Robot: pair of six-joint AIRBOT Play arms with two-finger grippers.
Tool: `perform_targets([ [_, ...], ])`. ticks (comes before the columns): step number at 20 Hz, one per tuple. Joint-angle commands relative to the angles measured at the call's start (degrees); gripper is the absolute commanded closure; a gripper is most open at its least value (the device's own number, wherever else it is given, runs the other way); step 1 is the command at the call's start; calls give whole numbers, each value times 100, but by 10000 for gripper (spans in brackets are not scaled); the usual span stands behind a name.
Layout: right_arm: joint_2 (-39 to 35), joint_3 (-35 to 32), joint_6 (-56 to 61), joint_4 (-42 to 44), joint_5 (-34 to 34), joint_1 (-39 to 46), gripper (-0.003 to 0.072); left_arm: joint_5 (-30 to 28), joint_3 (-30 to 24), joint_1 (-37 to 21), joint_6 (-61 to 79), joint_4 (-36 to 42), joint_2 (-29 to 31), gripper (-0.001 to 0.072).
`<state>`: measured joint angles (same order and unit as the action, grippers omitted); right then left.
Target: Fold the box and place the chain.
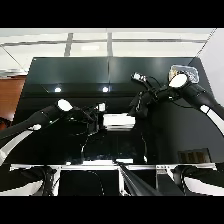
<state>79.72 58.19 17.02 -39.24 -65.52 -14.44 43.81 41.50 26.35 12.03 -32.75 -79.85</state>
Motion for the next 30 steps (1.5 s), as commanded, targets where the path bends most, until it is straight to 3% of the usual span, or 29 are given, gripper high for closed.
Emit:
perform_targets([
  [1, 2, -2, -404, -24, -11, -151, -34, 0, 0, -2, -2, 0, -4, 321],
  [11, -52, -48, -396, -284, -374, -472, -34, 17, 0, -2, -2, 0, -4, 321],
  [18, -142, -70, -398, -612, -68, -590, -34, 20, 0, -2, -2, 0, -4, 321],
  [19, -142, -70, -400, -660, 22, -645, -13, 20, 0, -2, -2, 0, -4, 321],
  [20, -142, -70, -402, -739, 52, -693, 145, 20, 0, -2, -2, 0, -4, 321],
  [23, -149, -70, -398, -815, 33, -721, 453, 20, 0, -2, -2, 0, -4, 321],
  [30, -258, -72, -376, -800, -136, -723, 453, 17, 0, -2, -2, 0, -4, 321],
])
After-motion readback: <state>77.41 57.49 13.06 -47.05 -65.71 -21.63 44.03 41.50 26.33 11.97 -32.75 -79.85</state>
